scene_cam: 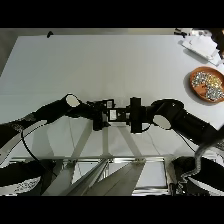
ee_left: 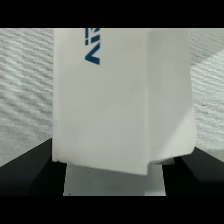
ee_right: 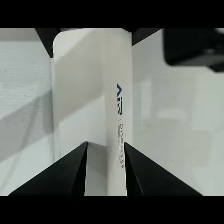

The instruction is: Fold the box and place the chain.

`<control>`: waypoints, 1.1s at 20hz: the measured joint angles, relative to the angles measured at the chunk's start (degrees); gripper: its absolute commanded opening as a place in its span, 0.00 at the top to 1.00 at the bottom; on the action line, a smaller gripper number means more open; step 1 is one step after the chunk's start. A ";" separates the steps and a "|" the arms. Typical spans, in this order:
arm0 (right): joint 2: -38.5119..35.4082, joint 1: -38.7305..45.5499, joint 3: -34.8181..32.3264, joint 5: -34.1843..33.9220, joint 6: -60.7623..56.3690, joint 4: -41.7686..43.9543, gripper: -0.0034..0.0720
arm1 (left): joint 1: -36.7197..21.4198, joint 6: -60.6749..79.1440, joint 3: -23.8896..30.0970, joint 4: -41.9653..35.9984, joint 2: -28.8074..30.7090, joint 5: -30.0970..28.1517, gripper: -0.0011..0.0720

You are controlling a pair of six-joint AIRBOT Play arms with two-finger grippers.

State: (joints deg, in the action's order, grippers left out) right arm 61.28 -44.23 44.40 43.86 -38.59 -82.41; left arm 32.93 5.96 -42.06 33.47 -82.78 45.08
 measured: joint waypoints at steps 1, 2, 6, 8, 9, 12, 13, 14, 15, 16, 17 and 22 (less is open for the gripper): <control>-0.17 0.00 0.00 -0.07 -0.02 0.09 0.67 | 0.00 0.02 0.00 0.02 0.00 0.13 0.37; -0.31 0.02 0.00 -0.28 -0.04 0.28 0.67 | 0.00 0.02 0.00 0.02 0.00 0.22 0.37; -0.17 0.00 -0.02 -1.70 -0.50 1.53 0.67 | 0.00 0.02 0.00 0.02 0.00 0.26 0.37; 0.70 0.00 -0.07 -1.73 -1.42 1.86 0.67 | 0.00 0.00 0.00 0.00 0.00 0.26 0.37; 1.11 0.00 -0.07 -1.75 -1.92 1.90 0.67 | 0.00 -0.04 0.00 -0.02 0.00 0.24 0.37; 1.86 -0.02 -0.11 -2.05 -2.73 1.95 0.67 | 0.00 -0.07 0.00 -0.04 0.00 0.24 0.37; 1.97 -0.02 -0.11 -2.25 -2.91 1.92 0.67 | 0.00 -0.09 0.00 -0.04 0.00 0.22 0.37; 2.05 -0.02 -0.11 -2.36 -3.04 1.86 0.67 | 0.00 -0.09 0.00 -0.04 0.02 0.22 0.37; 2.12 -0.02 -0.11 -2.47 -3.21 1.81 0.67 | 0.00 -0.07 0.00 -0.04 0.00 0.20 0.37; 2.19 -0.02 -0.11 -2.60 -3.26 1.77 0.72 | 0.00 -0.07 0.00 -0.04 0.02 0.17 0.37; 2.21 -0.02 -0.11 -2.60 -3.30 1.68 0.82 | 0.00 -0.09 0.00 -0.04 0.02 0.17 0.37; 2.25 -0.04 -0.07 -3.13 -3.48 0.22 0.85 | -0.02 -0.04 0.00 -0.04 0.02 0.02 0.37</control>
State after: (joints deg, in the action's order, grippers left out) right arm 63.53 -44.27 44.34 40.73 -42.06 -82.19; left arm 32.91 5.91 -42.06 33.43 -82.76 45.10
